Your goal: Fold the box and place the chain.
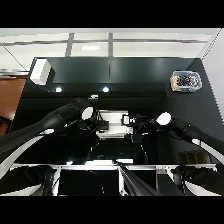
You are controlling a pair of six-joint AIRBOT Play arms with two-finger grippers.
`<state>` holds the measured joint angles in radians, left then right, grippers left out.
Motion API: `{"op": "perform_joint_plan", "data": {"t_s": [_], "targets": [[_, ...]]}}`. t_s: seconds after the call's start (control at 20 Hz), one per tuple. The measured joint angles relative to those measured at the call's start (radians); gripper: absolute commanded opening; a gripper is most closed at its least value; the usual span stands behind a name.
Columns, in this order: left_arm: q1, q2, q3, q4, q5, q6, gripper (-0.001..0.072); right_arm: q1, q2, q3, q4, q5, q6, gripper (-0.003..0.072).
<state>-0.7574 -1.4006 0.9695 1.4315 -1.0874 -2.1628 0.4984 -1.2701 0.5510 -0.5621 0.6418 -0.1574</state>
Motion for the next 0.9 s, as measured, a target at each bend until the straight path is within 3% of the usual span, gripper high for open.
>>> {"op": "perform_joint_plan", "data": {"t_s": [0.35, 0.9], "targets": [[-0.045, -0.084, 0.111, 0.098, -0.128, -0.101, 0.0502, 0.0, 0.0, 0.0, 0.0, 0.0, 0.0, 0.018], [-0.076, -0.098, 0.108, 0.099, -0.108, -0.185, 0.0488, 0.0, 0.0, 0.0, 0.0, 0.0, 0.0, 0.018]]}}
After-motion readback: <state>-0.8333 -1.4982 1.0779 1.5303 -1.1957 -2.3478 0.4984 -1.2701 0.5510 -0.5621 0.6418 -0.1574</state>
